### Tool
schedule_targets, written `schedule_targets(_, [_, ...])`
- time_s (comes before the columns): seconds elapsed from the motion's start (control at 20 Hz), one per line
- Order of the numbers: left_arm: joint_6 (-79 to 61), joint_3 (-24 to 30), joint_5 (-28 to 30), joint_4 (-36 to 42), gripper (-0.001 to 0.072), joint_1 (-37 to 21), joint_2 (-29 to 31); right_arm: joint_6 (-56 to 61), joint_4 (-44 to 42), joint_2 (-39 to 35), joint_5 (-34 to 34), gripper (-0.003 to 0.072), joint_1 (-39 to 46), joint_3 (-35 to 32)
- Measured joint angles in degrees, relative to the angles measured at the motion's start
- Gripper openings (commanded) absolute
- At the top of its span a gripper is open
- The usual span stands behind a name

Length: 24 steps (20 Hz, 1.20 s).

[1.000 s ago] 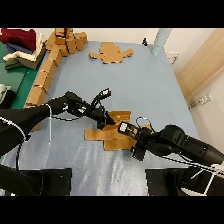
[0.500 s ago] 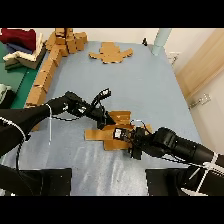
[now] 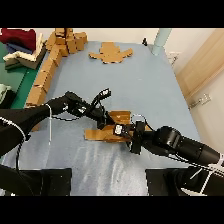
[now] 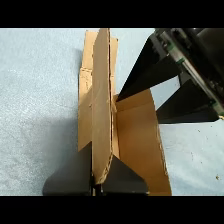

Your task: Fold the box.

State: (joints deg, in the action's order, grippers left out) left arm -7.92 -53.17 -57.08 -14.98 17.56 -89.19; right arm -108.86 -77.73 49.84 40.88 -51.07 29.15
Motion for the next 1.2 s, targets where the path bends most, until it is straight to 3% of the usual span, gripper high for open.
schedule_targets(0.15, [0.0, 0.0, 0.0, 0.0, 0.0013, 0.0, 0.0, 1.4, 1.9, -0.5, -1.5, 0.0606, 0.4, 0.1])
schedule_targets(0.65, [0.0, 0.0, 0.0, 0.0, 0.0013, 0.0, 0.0, 2.8, 1.8, -0.5, -4.8, 0.0609, 0.8, 0.1])
schedule_targets(0.7, [0.0, 0.0, 0.0, 0.0, 0.0013, 0.0, 0.0, 2.8, 1.9, -0.5, -4.6, 0.072, 0.8, 0.1])
schedule_targets(0.9, [0.0, 0.0, 0.0, 0.0, 0.0013, 0.0, 0.0, 2.3, 1.2, -0.5, -4.0, 0.072, 3.4, 0.1])
schedule_targets(1.2, [0.0, 0.0, 0.0, 0.0, 0.0013, 0.0, 0.0, -17.4, -11.5, -1.4, -3.6, 0.072, 12.2, 0.1])
